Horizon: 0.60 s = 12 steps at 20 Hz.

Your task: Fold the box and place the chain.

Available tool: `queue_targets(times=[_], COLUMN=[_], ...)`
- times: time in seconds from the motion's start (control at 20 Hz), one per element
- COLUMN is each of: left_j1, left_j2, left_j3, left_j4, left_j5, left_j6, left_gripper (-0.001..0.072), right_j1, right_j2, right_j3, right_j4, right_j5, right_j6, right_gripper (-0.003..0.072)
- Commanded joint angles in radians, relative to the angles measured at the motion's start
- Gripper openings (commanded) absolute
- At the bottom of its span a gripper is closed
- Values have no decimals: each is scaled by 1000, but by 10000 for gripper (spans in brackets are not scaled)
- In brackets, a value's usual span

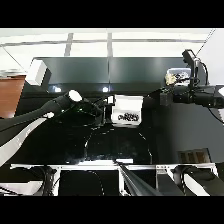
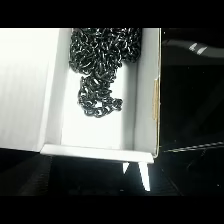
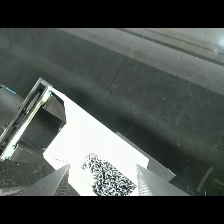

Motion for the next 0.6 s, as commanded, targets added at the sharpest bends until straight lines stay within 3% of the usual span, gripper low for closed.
queue_targets(times=[0.0,0.35,0.45,0.5,0.55], left_j1=[-1,-19,-19,-19,-19], left_j2=[-3,-5,-5,-5,-5], left_j3=[5,6,6,6,6], left_j4=[3,6,7,6,7], left_j5=[-9,4,4,5,5], left_j6=[2,-9,-9,-10,-9], left_gripper=[694,673,518,477,476], right_j1=[0,0,0,4,17], right_j2=[0,-6,-31,-53,-84], right_j3=[0,0,0,0,0], right_j4=[0,-12,-18,-18,-13], right_j5=[0,-25,-72,-120,-183], right_j6=[0,1,16,62,98], right_gripper=[483,483,484,540,672])
